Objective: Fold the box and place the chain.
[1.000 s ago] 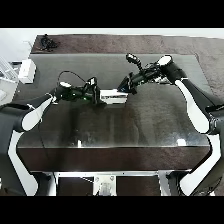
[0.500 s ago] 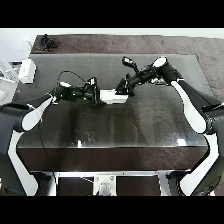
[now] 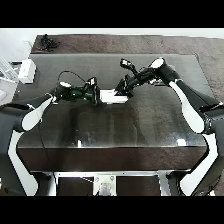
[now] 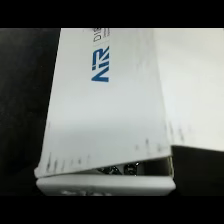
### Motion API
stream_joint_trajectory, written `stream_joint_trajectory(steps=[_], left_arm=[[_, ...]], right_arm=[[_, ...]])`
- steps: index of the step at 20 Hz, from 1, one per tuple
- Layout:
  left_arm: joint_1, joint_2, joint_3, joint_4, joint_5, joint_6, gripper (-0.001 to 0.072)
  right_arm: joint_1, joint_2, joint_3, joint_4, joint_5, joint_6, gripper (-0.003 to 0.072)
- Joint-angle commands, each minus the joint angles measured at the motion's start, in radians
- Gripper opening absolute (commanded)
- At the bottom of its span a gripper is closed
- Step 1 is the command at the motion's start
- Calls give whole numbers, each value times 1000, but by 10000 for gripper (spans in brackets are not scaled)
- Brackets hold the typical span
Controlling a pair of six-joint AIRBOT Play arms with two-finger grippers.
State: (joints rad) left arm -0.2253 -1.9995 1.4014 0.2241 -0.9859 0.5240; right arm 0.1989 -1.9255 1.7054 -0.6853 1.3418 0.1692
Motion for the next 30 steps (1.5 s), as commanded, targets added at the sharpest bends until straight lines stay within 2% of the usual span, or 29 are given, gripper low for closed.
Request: stream_joint_trajectory(steps=[1,4,6,11,14,16,19,21,25,30], left_arm=[[1,1,0,0,0,0,466],[1,1,0,0,0,0,466],[1,1,0,0,0,0,466],[1,1,0,0,0,0,466],[1,1,0,0,0,0,466],[1,1,0,0,0,0,466],[1,1,0,0,0,0,466],[1,1,0,0,0,0,467],[1,1,0,0,0,0,466],[1,1,0,0,0,0,466]], right_arm=[[1,-1,0,-6,-38,-25,357],[1,0,1,-7,-37,-25,367],[1,5,3,-5,-29,-24,414],[-32,79,0,-3,106,-19,391],[-71,103,-25,54,133,-25,375],[-90,103,-79,106,116,-65,373],[-92,101,-194,236,-8,-207,374],[-79,92,-231,312,-69,-291,374],[-51,76,-230,308,-95,-312,330],[-59,77,-114,354,32,-285,334]])
